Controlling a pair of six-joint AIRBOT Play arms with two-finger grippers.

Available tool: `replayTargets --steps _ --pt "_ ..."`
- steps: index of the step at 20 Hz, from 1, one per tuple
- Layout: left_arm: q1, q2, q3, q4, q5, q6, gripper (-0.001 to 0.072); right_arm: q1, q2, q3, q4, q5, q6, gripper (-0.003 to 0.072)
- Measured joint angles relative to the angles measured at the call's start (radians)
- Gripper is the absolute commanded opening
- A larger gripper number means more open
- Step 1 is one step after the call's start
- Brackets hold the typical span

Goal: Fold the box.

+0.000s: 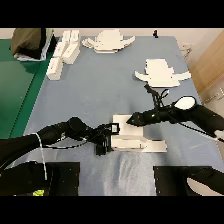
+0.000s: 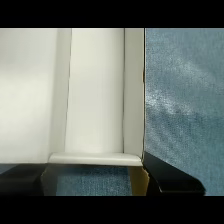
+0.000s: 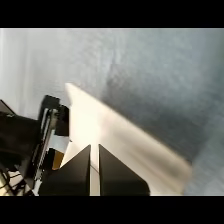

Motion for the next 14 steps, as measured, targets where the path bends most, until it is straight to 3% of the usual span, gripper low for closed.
replayTargets --steps 4,5,6,8,10,14 --pt "0.0 0.0 0.0 0.0 0.0 -0.001 0.0512 0.0 0.206 0.013 -0.188 0.101 0.01 0.0082" --pt "0.0 0.0 0.0 0.0 0.0 -0.001 0.0512 0.001 0.253 0.013 -0.234 0.15 -0.014 0.017" --pt "0.0 0.0 0.0 0.0 -0.001 -0.001 0.0512 0.002 0.301 0.006 -0.29 0.208 -0.041 0.0385" --pt "0.0 0.0 0.0 0.0 -0.001 -0.002 0.0512 0.006 0.373 -0.026 -0.404 0.277 -0.081 0.0607" --pt "0.0 0.0 0.0 0.0 -0.001 -0.002 0.0512 0.018 0.415 -0.084 -0.512 0.291 -0.146 0.0613" --pt "0.0 0.0 0.0 0.0 -0.002 -0.003 0.0512 0.065 0.434 -0.197 -0.639 0.205 -0.318 0.0598"
